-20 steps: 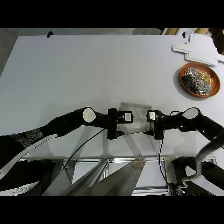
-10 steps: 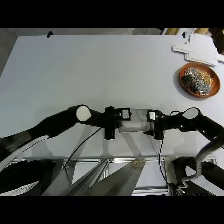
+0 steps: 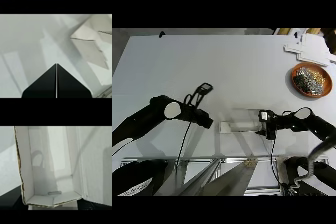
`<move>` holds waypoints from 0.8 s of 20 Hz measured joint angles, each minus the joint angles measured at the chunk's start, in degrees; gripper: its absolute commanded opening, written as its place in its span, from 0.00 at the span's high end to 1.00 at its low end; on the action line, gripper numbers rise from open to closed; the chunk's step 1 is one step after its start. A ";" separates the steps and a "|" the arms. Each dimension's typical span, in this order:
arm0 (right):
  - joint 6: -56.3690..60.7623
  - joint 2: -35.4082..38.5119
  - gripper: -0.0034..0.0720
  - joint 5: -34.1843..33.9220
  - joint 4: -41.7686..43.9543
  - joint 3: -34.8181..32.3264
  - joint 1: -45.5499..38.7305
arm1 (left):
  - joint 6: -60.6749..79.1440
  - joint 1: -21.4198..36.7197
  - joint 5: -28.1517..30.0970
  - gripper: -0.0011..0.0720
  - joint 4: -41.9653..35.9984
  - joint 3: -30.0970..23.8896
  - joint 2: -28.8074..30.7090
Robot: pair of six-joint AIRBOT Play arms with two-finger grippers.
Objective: Fold the box and place the chain.
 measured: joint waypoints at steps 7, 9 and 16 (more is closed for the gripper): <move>0.00 0.00 0.38 0.02 0.00 0.00 0.00 | -8.79 1.36 6.80 0.97 -9.79 -3.08 -5.99; 0.02 0.00 0.38 0.02 0.00 0.00 0.00 | -7.04 0.94 7.85 0.97 -13.40 -3.26 -7.87; 0.00 0.00 0.38 0.02 0.00 0.00 0.00 | -0.52 -0.76 8.72 0.97 -22.91 -3.39 -12.66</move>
